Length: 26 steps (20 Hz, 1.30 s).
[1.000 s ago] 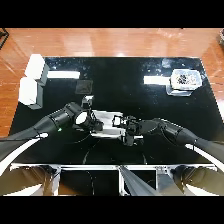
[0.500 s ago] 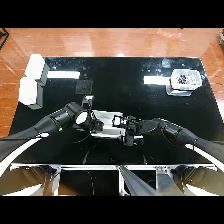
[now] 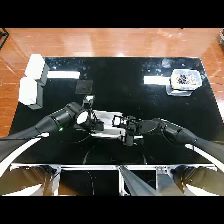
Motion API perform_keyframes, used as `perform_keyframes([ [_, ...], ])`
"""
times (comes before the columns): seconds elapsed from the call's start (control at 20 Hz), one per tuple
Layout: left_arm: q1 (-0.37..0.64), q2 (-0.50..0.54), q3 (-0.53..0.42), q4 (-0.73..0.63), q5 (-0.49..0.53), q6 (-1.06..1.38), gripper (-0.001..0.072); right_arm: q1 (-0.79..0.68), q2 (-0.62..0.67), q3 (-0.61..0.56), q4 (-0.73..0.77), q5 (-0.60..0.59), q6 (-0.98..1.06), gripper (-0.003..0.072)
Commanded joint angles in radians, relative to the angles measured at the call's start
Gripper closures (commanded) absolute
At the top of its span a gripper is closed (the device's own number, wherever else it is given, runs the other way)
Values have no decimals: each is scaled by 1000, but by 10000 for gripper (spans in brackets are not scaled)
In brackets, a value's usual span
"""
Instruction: Fold the box and place the chain.
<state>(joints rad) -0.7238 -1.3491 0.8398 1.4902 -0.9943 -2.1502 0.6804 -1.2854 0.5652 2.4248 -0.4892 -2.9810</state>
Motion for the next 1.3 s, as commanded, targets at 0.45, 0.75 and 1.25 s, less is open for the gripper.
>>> perform_keyframes([
  [0.45,2,0,69,43,-89,-29,188,1,0,-1,0,-1,0,666],
  [0.75,0,-6,71,56,-72,-32,190,1,0,0,0,-1,0,666],
  [1.25,-6,-39,71,15,-91,-31,357,1,0,0,0,-1,0,666],
])
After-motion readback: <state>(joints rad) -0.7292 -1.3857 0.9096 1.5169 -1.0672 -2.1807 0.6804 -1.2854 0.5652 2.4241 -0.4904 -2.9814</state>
